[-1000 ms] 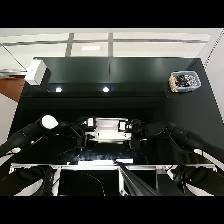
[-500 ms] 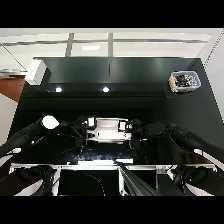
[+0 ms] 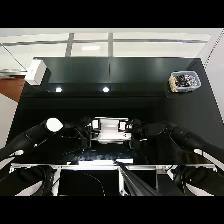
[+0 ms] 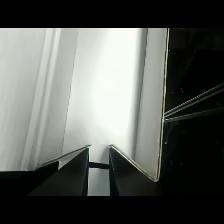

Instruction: Fold the box and place the chain.

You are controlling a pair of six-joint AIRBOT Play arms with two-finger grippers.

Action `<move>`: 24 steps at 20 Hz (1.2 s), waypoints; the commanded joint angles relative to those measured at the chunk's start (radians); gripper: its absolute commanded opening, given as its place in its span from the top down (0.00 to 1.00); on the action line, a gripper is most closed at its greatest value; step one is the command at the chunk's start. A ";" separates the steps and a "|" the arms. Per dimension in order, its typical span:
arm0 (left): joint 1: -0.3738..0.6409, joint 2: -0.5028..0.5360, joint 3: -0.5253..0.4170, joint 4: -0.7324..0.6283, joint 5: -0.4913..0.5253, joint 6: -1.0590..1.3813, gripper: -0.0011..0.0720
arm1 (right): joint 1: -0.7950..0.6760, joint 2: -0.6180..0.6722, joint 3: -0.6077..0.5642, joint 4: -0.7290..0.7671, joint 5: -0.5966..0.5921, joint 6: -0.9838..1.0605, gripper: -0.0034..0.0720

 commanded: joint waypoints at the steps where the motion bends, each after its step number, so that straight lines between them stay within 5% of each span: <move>1: -0.009 -0.005 0.000 -0.056 0.021 0.000 0.78 | 0.000 0.000 0.000 0.000 0.001 0.000 0.21; 11: -0.050 -0.054 0.001 -0.061 0.021 0.000 0.77 | 0.000 0.000 0.000 0.000 0.001 0.000 0.21; 15: -0.050 -0.054 0.001 -0.061 0.021 0.000 0.56 | 0.000 0.000 0.000 0.000 0.001 0.000 0.21; 17: -0.050 -0.054 0.001 -0.061 0.021 0.000 0.56 | 0.000 0.000 0.000 0.000 0.001 0.000 0.21; 19: -0.050 -0.053 0.001 -0.061 0.022 0.000 0.69 | 0.000 0.000 0.000 0.000 0.001 0.000 0.21; 21: -0.050 -0.051 0.001 -0.061 0.022 0.000 0.52 | 0.000 0.000 0.000 0.000 0.001 0.000 0.21; 22: -0.048 -0.048 0.001 -0.059 0.021 -0.001 0.51 | 0.000 0.000 0.000 0.000 0.001 0.000 0.21; 23: -0.045 -0.041 0.001 -0.056 0.022 -0.005 0.62 | 0.000 0.000 0.000 0.000 0.001 0.000 0.21; 24: -0.035 -0.023 0.001 -0.043 0.019 -0.006 0.94 | 0.000 0.000 0.000 0.000 0.001 0.000 0.21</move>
